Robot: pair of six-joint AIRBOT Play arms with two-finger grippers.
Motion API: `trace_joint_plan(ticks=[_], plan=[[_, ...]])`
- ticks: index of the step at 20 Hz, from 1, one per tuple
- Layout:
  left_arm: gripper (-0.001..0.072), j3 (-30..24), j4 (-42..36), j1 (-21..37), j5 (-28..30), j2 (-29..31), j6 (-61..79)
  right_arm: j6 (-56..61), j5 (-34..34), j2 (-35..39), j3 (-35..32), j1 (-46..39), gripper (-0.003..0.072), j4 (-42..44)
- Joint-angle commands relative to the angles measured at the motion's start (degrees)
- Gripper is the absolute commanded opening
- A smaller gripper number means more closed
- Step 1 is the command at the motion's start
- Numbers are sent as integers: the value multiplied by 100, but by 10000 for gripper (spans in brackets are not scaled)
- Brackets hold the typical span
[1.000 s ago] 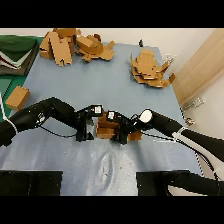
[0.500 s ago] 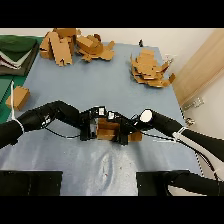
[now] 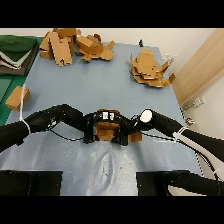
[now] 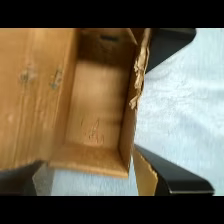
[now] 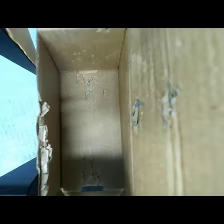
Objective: Fold the box.
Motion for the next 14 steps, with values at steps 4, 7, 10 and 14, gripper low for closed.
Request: trace_joint_plan(ticks=[4,7,10,14], plan=[[698,7,57,-35,146,-101,2,4,-13,0,-2,2,586,-11],[697,4,59,-35,337,-101,2,4,-33,0,-2,2,586,-9],[219,4,92,-26,369,-101,2,4,-92,0,2,2,586,-4],[174,4,188,-26,358,-101,2,13,-59,2,9,2,586,39]])
